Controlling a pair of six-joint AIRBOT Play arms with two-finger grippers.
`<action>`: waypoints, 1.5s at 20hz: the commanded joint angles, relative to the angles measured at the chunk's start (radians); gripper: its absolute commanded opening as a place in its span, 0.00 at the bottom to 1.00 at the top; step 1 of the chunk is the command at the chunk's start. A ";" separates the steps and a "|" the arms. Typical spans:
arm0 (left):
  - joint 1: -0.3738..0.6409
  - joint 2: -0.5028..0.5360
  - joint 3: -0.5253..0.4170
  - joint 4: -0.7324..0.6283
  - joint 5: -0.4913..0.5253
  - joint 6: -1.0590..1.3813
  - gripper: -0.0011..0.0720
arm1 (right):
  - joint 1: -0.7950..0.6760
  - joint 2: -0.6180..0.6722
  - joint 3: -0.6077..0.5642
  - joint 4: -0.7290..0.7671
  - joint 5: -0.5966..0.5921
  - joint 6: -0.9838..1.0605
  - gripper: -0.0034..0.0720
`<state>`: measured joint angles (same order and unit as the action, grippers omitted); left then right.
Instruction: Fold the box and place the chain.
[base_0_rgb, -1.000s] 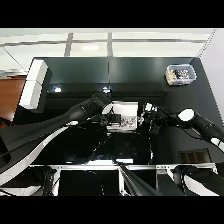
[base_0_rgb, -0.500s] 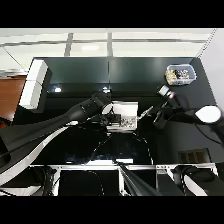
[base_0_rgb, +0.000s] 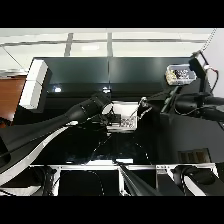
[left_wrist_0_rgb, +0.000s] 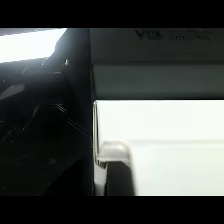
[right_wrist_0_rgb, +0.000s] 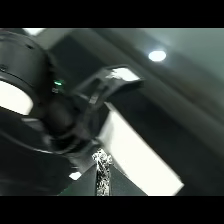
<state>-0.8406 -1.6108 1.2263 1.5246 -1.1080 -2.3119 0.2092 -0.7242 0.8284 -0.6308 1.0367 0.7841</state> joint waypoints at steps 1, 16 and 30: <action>0.000 0.001 0.001 0.000 0.000 0.000 0.05 | 0.066 -0.084 -0.016 0.050 -0.019 0.046 0.07; 0.000 0.001 0.001 0.000 0.001 0.000 0.05 | -0.061 -0.217 -0.324 -0.327 -0.283 -0.512 1.00; 0.000 0.001 0.000 0.000 0.003 0.000 0.05 | -0.013 -0.571 -0.192 -0.061 -0.275 -0.969 0.81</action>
